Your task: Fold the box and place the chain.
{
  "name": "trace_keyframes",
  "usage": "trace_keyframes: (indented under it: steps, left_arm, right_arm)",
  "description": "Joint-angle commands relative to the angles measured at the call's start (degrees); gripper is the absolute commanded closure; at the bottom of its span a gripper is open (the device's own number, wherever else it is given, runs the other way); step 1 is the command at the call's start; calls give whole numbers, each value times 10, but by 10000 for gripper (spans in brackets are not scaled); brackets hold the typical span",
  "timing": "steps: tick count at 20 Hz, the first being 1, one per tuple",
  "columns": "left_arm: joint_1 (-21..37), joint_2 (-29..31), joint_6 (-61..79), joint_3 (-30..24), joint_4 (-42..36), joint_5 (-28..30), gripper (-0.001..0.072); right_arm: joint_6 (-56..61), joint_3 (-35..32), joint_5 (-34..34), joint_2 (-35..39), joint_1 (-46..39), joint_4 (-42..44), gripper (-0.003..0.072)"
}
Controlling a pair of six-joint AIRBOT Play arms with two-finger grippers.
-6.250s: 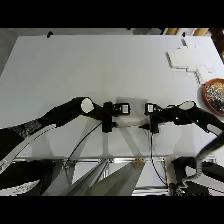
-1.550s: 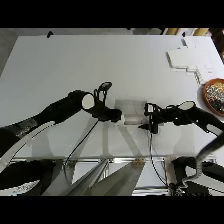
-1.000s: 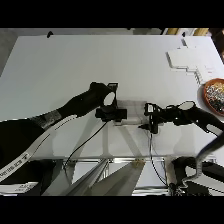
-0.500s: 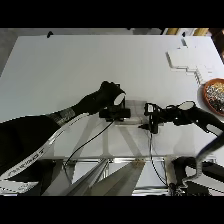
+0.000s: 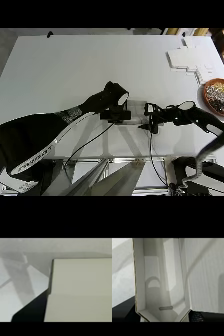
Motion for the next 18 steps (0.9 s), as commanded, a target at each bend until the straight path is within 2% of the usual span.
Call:
trace_keyframes:
  steps: [1, 3, 4, 6, 10, 11, 12, 13, 14, 18]
  left_arm:
    - [0, -4, -1, 1, 1, 1, 582]
    - [-1, -5, -2, 0, 1, 4, 608]
    - [-2, -5, -1, 0, 2, 4, 686]
    - [-3, -8, -1, 0, 0, 3, 709]
    - [-3, -10, -1, 0, -3, -8, 708]
    - [-2, -9, -1, 1, -4, -10, 668]
    - [0, -6, 1, 2, -5, -11, 537]
    - [2, -4, 2, 5, -8, -16, 442]
    - [5, -4, 14, 15, -10, -29, 420]
    - [20, -4, 20, 49, -4, -47, 421]
  right_arm:
    - [0, 0, 0, 0, 0, 0, 246]
    - [0, 0, 0, 0, 0, 0, 246]
    - [0, 0, 0, 0, 0, 0, 246]
    - [0, 0, 0, 0, 0, 0, 246]
    - [0, 0, 0, 0, 0, 0, 246]
    - [0, 0, 0, 0, 0, 0, 246]
    - [0, 0, 0, 0, 0, 0, 246]
    - [0, 0, 0, 0, 0, 0, 246]
    - [0, 0, 0, 0, 0, 0, 246]
    - [0, 0, 0, 0, 0, 0, 246]
